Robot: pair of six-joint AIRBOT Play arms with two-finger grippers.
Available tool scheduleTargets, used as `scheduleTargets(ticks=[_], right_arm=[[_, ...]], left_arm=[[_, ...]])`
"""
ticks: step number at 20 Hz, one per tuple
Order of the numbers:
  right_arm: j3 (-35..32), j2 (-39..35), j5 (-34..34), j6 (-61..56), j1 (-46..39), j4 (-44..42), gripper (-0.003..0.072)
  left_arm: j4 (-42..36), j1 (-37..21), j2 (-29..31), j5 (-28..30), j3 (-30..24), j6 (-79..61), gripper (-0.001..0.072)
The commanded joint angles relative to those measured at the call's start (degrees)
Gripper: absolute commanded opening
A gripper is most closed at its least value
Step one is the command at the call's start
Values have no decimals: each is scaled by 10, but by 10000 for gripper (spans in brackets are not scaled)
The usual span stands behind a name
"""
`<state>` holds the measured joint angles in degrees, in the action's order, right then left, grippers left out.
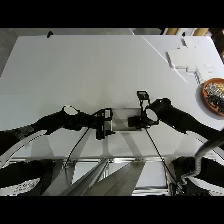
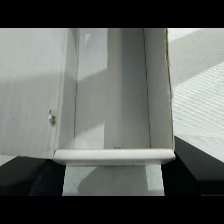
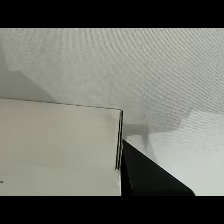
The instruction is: Fold the box and place the chain.
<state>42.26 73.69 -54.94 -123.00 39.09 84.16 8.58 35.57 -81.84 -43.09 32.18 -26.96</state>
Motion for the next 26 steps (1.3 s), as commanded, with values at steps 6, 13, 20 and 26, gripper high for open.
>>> scheduleTargets(ticks=[6, 13, 20, 26], right_arm=[[1, 1, -6, -2, 1, -1, 15], [1, 1, -4, -2, 1, 18, 196], [1, 19, -14, -2, 6, 18, 95], [1, 19, -10, -2, 26, 29, 14]], left_arm=[[0, 0, 0, 0, 0, 0, 211], [0, 0, 0, 0, 0, 0, 211], [0, 0, 0, 0, 0, 0, 211], [0, 0, 0, 0, 0, 0, 211]])
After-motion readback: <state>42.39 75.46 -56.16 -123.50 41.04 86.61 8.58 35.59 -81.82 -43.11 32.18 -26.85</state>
